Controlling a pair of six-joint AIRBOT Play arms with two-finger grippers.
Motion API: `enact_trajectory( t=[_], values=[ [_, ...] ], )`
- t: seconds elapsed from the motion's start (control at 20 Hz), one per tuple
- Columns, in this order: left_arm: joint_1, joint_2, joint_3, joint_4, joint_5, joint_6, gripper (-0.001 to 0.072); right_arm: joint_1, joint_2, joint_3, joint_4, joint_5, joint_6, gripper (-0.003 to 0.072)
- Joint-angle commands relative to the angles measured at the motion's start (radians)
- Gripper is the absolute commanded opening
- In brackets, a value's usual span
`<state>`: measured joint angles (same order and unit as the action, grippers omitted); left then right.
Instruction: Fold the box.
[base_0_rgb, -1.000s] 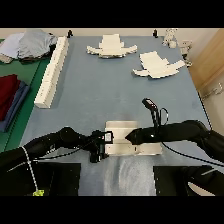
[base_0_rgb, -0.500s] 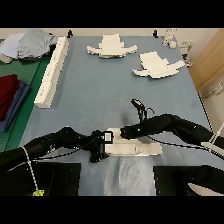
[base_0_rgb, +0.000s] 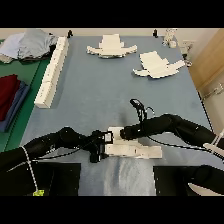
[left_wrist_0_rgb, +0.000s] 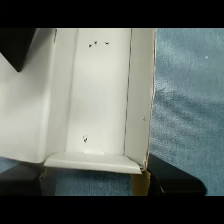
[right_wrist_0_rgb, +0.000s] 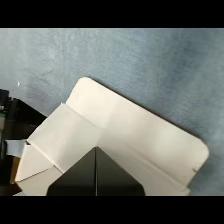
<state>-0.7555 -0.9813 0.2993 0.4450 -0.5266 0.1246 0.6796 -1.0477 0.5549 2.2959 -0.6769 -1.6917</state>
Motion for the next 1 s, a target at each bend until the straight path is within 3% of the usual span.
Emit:
enact_trajectory(
  t=[0.0,0.35,0.55,0.85,0.95],
  values=[
    [0.001,0.000,0.001,0.000,0.001,-0.001,0.0611,-0.001,0.092,0.001,-0.073,0.005,-0.003,0.0004],
    [0.001,0.000,0.001,0.000,0.001,-0.002,0.0611,-0.001,0.311,0.001,-0.278,-0.063,-0.003,0.0004],
    [0.001,0.000,0.001,0.000,0.001,-0.002,0.0611,0.000,0.384,0.001,-0.372,-0.277,-0.012,0.0004],
    [0.001,0.000,0.001,0.000,0.001,-0.002,0.0611,0.000,0.448,0.000,-0.388,-0.550,-0.234,0.0006],
    [0.001,0.000,0.001,0.000,0.001,-0.002,0.0611,0.000,0.457,0.000,-0.439,-0.584,-0.305,0.0271]
  ],
)
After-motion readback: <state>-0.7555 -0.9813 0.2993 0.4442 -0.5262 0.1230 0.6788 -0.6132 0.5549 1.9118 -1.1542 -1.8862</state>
